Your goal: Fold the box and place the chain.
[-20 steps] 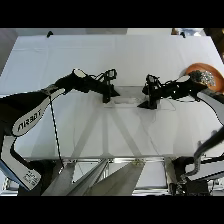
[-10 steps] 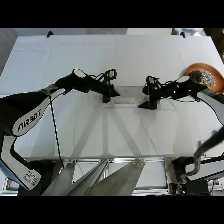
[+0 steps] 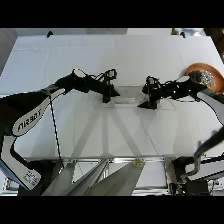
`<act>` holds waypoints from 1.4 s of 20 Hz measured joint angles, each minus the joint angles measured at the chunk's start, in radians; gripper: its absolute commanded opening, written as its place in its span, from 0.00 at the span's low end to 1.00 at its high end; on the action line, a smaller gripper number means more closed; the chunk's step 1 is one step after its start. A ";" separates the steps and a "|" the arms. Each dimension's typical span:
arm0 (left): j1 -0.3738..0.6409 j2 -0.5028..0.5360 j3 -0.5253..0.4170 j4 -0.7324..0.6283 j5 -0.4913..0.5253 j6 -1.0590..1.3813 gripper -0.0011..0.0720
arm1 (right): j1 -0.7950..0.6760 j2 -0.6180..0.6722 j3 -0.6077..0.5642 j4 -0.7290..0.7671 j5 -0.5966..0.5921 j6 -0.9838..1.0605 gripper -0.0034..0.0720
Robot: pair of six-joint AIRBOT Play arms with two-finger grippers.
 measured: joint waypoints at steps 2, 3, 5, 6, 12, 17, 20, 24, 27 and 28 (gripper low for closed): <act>0.000 0.000 0.000 0.000 0.000 0.000 0.04 | 0.000 0.000 0.000 -0.001 0.000 -0.026 0.94; 0.000 0.000 0.000 0.000 0.000 0.000 0.04 | 0.000 0.000 0.000 -0.001 0.000 -0.036 0.94; 0.000 0.000 0.000 0.000 0.000 0.000 0.04 | 0.000 0.000 0.000 -0.002 0.000 -0.047 0.94; 0.000 0.000 0.000 0.000 0.000 0.000 0.04 | 0.000 0.000 0.000 -0.002 0.000 -0.050 0.94; 0.000 0.000 0.000 0.000 0.000 0.000 0.04 | 0.000 0.000 0.000 -0.001 0.003 -0.061 0.94; 0.000 0.000 0.000 0.000 -0.001 0.000 0.04 | 0.000 0.000 0.000 0.001 0.006 -0.062 0.67; 0.000 0.000 0.000 0.001 -0.003 0.001 0.04 | 0.000 0.000 0.000 0.001 0.006 -0.061 0.58; 0.000 0.000 0.000 0.001 -0.002 0.000 0.04 | 0.000 0.000 0.000 0.001 0.007 -0.062 0.58; 0.000 0.000 0.000 0.001 -0.001 0.000 0.04 | 0.000 0.000 0.000 0.001 0.007 -0.062 0.58; 0.000 0.000 0.000 0.000 -0.001 0.000 0.04 | 0.000 0.000 0.000 0.001 0.007 -0.062 0.58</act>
